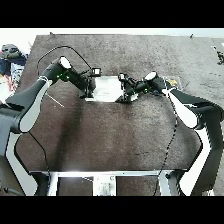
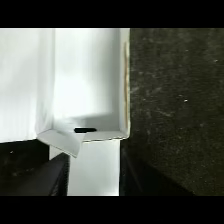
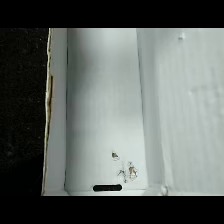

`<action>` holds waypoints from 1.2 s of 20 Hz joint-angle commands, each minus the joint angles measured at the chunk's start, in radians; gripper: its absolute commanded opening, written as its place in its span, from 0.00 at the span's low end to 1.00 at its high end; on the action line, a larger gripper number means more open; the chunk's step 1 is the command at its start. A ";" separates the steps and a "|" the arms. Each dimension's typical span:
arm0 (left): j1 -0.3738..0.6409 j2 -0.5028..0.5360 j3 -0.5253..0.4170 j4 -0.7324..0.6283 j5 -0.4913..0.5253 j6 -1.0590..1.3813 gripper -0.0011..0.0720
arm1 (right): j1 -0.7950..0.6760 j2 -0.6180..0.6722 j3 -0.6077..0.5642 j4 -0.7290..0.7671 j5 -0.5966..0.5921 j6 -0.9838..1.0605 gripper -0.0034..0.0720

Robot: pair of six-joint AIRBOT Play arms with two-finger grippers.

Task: Fold the box and place the chain.

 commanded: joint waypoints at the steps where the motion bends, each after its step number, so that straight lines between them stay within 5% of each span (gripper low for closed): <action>1: -0.001 -0.002 -0.017 -0.006 0.036 0.001 0.50 | 0.000 0.000 0.000 0.000 0.000 0.000 0.66; 5: -0.001 -0.016 -0.025 -0.024 0.063 0.002 0.47 | 0.000 0.000 0.000 0.000 0.000 0.000 0.66; 6: -0.001 -0.017 -0.024 -0.036 0.064 0.014 0.22 | 0.000 0.000 0.000 0.000 0.000 0.000 0.66; 7: -0.001 -0.018 -0.024 -0.047 0.063 0.043 0.16 | 0.000 0.000 0.000 0.000 0.000 0.000 0.66; 16: -0.001 -0.047 -0.027 -0.174 0.067 0.083 0.16 | 0.000 0.000 0.000 0.000 0.000 0.000 0.66; 18: -0.001 -0.047 -0.027 -0.200 0.068 0.087 0.28 | 0.000 0.000 0.000 0.000 0.000 0.000 0.66; 22: -0.001 -0.048 -0.027 -0.209 0.055 0.098 0.28 | 0.000 0.000 0.000 0.000 0.000 0.000 0.66; 23: -0.001 -0.048 -0.031 -0.210 0.050 0.100 0.36 | 0.000 0.000 0.000 0.000 0.000 0.000 0.66; 24: -0.001 -0.048 -0.038 -0.209 0.050 0.101 0.76 | 0.000 0.000 0.000 0.000 0.000 0.000 0.66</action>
